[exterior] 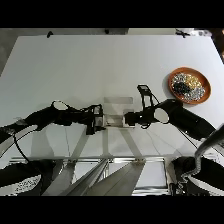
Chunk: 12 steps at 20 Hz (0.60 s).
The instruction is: Fold the box and place the chain.
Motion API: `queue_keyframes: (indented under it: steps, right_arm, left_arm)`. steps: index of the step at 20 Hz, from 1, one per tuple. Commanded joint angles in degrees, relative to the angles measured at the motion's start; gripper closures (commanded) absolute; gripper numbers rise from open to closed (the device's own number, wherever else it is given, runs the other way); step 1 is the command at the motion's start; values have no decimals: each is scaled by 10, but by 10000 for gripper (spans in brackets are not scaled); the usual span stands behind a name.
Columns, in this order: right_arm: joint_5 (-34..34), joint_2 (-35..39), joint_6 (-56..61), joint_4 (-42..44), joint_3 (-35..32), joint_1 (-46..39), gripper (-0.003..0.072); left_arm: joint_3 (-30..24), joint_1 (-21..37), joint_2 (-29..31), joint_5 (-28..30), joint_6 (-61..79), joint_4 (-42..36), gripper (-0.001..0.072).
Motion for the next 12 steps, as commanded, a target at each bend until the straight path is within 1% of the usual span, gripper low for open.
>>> queue_keyframes:
  steps: [1,4,8,12]
  right_arm:
    - [4,-17,28,-24,14,17,295]
    - [12,-42,30,-25,38,27,295]
    - [44,-54,56,-35,40,29,295]
    - [41,-66,74,-35,43,29,295]
  left_arm:
    - [0,0,0,0,0,0,440]
    - [0,0,0,0,0,0,440]
    - [0,0,0,0,0,0,440]
    - [0,0,0,0,0,0,440]
